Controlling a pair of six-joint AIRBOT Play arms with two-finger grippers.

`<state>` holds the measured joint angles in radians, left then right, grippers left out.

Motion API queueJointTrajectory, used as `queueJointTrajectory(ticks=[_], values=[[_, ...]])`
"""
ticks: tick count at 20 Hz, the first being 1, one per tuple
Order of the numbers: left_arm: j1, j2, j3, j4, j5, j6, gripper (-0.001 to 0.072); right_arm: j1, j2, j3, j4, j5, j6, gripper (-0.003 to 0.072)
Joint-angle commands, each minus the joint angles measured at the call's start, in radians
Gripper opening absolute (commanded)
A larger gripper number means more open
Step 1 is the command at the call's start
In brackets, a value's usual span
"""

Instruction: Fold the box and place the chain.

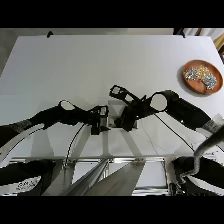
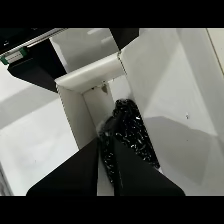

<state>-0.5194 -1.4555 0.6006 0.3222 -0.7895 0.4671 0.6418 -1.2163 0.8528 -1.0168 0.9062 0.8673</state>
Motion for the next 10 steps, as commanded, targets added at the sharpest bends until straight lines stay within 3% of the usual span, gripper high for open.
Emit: queueJointTrajectory(ticks=[1,2,4,7,10], values=[[0.0,0.0,0.0,0.0,0.0,0.0,0.014,0.001,-0.012,0.0,0.009,0.003,0.003,0.0125],[0.0,0.0,0.0,0.0,0.0,0.0,0.014,0.001,-0.01,0.002,0.008,0.008,0.023,0.0128],[0.0,0.0,0.0,0.0,0.0,0.0,0.014,0.0,0.008,0.003,0.0,0.023,0.055,0.0206],[0.0,0.0,0.0,0.0,0.0,0.0,0.014,0.0,0.063,0.043,-0.105,0.084,0.136,0.0205],[0.0,0.0,0.0,0.0,0.0,0.0,0.014,0.0,0.079,0.177,-0.266,0.172,0.235,0.02]])
